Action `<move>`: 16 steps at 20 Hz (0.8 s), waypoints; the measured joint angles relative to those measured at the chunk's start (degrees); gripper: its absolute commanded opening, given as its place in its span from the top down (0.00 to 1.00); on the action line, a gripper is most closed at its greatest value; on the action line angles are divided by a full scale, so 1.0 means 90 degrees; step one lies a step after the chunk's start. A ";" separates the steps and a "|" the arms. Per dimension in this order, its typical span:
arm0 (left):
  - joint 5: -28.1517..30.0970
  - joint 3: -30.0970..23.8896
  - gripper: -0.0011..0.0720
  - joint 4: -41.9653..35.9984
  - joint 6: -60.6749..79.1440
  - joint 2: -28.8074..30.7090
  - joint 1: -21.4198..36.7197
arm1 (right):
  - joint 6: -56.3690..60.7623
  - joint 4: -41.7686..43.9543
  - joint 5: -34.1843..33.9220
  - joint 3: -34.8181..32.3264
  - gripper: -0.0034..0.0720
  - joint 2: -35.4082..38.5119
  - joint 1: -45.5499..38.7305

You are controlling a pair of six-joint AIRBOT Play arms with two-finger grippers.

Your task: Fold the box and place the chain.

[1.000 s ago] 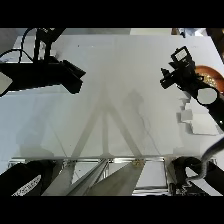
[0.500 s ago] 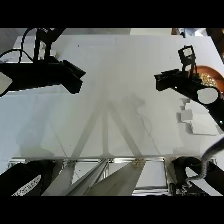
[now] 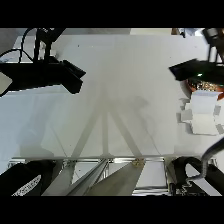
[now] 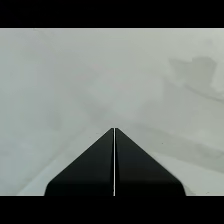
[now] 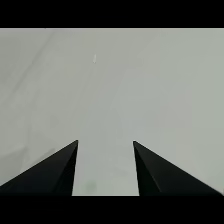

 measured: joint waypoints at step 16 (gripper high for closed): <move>0.0000 0.0000 0.97 -0.0002 0.0000 0.0000 0.0000 | 0.1530 -0.2710 0.1792 0.0510 0.25 -0.1367 -0.3568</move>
